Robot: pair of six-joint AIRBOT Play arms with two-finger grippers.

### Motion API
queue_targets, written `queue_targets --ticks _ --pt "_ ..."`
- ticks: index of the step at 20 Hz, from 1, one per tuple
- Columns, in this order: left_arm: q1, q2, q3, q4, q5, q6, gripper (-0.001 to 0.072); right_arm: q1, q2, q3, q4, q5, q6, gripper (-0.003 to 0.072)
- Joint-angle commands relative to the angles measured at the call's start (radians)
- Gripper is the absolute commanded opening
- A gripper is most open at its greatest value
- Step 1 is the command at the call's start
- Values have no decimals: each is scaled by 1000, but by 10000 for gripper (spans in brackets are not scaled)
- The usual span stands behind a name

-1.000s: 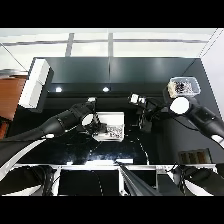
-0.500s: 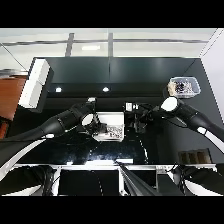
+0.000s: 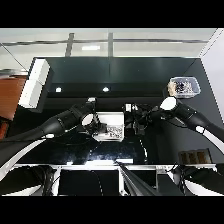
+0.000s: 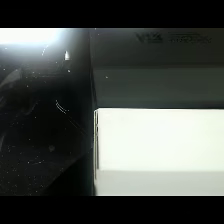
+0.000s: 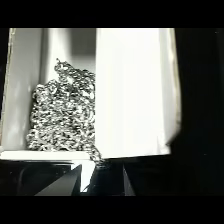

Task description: Fold the box and place the chain.

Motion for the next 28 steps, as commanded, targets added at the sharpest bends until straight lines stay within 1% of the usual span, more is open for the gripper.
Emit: queue_targets --ticks 1,5,6,7,8,11,14,19,21,24,26,28 --pt "0 0 0 0 -3 0 31 1 0 0 5 16 -3 305" --pt "0 0 0 0 -2 0 31 24 0 0 5 12 -3 304" --pt "0 0 0 0 -2 0 31 31 0 0 5 10 -2 253" --pt "0 0 0 0 -2 0 31 34 0 0 5 13 -2 40" --pt "0 0 0 0 -3 0 31 35 0 0 0 13 0 23" --pt "0 0 0 0 -3 0 31 35 0 0 -19 13 8 23" --pt "0 0 0 0 -2 0 31 34 0 0 -48 11 67 23" --pt "0 0 0 0 -1 0 31 34 13 0 -151 1 251 23" --pt "0 0 0 0 -1 0 31 34 23 0 -154 1 294 23" --pt "0 0 0 0 -2 0 31 34 66 1 -153 11 343 23" --pt "0 0 0 0 0 0 31 34 121 1 -149 34 386 22" --pt "0 0 0 1 2 1 31 34 184 1 -124 68 472 23"
